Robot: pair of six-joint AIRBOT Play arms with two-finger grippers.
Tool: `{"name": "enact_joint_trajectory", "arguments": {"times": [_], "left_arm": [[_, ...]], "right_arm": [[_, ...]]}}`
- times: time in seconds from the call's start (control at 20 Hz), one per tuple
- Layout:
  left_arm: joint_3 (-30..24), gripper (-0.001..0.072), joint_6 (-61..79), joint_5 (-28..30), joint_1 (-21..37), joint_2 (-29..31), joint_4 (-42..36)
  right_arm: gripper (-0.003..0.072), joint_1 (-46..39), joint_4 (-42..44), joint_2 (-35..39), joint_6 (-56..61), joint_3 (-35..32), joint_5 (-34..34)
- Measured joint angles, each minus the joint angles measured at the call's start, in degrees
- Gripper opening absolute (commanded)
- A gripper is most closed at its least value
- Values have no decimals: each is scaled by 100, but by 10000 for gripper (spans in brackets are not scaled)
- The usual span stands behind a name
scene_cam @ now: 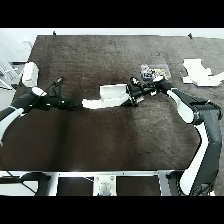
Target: Fold the box and place the chain.
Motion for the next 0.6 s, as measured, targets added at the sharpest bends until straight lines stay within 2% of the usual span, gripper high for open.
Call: {"name": "enact_joint_trajectory", "arguments": {"times": [0.2, 0.25, 0.3, 0.35, 0.6], "left_arm": [[470, 23, 98, 61, -380, -612, -247], [612, 95, 111, 66, -479, -715, -289], [743, 276, 133, 76, -553, -782, -313], [887, 316, 144, 55, -603, -831, -341], [1303, 312, 177, -234, -713, -940, -420]], "right_arm": [[505, 0, 0, 0, 7, 0, -2], [505, 0, 0, 0, 4, 0, 0], [505, 0, 0, 0, 4, 0, 2], [505, 0, 0, 0, 4, 0, 2], [505, 0, 0, 0, 2, 0, 2]]}}
